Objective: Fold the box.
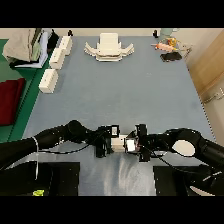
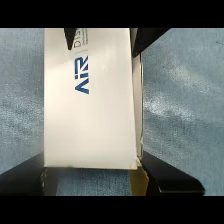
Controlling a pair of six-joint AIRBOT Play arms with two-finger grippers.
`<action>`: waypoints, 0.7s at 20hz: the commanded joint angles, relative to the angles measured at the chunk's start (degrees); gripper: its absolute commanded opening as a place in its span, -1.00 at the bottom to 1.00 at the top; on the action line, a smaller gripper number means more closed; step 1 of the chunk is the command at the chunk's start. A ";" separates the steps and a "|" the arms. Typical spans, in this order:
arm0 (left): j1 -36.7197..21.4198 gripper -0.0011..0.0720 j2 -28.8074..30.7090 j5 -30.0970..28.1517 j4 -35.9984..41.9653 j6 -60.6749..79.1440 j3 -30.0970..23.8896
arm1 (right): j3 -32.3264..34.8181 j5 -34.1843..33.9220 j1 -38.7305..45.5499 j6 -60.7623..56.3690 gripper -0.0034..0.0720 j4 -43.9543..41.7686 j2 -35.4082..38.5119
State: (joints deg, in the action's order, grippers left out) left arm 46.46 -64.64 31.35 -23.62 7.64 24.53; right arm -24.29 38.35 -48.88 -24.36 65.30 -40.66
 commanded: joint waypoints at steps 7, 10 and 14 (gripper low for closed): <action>-0.02 0.21 -0.02 -0.28 0.07 -0.17 0.00 | -0.04 -0.81 -0.02 -5.84 0.17 -1.31 5.22; -0.02 0.21 -0.02 -0.28 0.07 -0.17 0.00 | -0.02 -2.03 0.11 -16.63 0.17 -1.29 6.05; -0.02 0.21 -0.02 -0.28 0.07 -0.17 0.00 | 1.07 -5.60 0.90 -32.89 -0.89 -3.26 4.11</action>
State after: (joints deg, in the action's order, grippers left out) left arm 46.46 -64.64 31.11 -23.55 7.46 24.51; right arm -23.88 35.57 -48.29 -46.24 63.20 -35.81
